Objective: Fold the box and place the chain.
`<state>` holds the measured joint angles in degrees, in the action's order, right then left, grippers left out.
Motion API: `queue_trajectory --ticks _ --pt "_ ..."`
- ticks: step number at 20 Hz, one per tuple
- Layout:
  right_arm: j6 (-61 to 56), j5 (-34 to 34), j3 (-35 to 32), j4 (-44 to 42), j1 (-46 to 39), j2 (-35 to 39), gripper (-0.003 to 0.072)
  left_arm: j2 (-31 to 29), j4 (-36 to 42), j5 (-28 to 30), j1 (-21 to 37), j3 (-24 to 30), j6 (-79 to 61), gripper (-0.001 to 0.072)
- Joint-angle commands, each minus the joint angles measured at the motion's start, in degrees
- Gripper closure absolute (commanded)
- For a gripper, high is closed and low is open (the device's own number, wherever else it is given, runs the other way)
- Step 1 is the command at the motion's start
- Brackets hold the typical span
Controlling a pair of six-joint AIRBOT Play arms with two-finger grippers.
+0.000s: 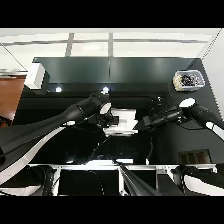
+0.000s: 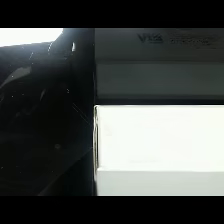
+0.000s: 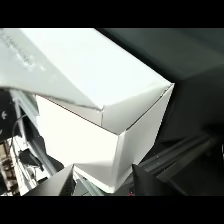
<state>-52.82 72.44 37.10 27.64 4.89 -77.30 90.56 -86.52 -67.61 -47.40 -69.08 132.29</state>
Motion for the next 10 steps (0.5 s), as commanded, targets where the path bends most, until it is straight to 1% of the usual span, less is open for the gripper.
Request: queue_trajectory --ticks 1,3,6,10 --pt "-5.2 -3.2 1.2 0.9 3.0 0.0 0.0328 0.0 0.0 0.0 0.0 0.0 0.0 0.0684" --pt "-9.7 -4.8 3.9 5.2 5.5 0.2 0.0328 0.0 0.0 0.1 0.0 0.0 0.0 0.0684" --pt "-19.1 -7.0 8.4 14.3 9.2 0.4 0.0327 0.0 0.0 0.1 0.0 0.0 0.0 0.0684" --pt "-31.8 -10.3 11.8 23.8 14.8 0.3 0.0328 0.0 0.0 0.1 0.0 0.0 0.0 0.0684"
